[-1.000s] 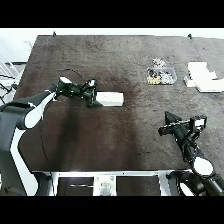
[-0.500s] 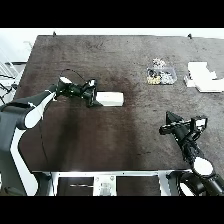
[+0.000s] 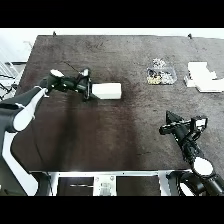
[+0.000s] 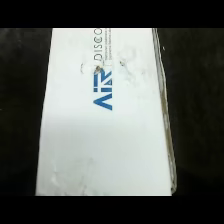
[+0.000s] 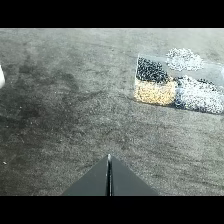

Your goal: Fold the box and place the chain.

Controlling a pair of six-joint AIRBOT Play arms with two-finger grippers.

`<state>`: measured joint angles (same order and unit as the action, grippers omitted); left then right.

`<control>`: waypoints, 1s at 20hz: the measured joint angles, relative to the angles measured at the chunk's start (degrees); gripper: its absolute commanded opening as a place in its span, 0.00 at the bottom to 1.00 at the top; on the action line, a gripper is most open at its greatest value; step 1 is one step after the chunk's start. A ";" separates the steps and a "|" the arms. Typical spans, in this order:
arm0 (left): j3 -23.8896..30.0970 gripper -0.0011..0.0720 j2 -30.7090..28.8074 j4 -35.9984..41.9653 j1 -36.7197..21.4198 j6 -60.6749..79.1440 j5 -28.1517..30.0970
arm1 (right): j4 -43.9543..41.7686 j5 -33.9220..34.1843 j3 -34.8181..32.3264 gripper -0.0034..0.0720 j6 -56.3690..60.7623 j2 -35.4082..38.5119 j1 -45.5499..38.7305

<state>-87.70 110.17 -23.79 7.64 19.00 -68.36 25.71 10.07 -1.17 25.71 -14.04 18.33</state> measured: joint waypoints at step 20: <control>14.14 0.03 -16.37 8.87 -31.19 -21.90 37.09 | 0.00 -0.02 0.00 0.07 -0.02 -0.02 0.00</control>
<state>-73.56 93.80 -14.92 -23.55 -2.90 -31.27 25.71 10.04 -1.17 25.69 -14.06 18.33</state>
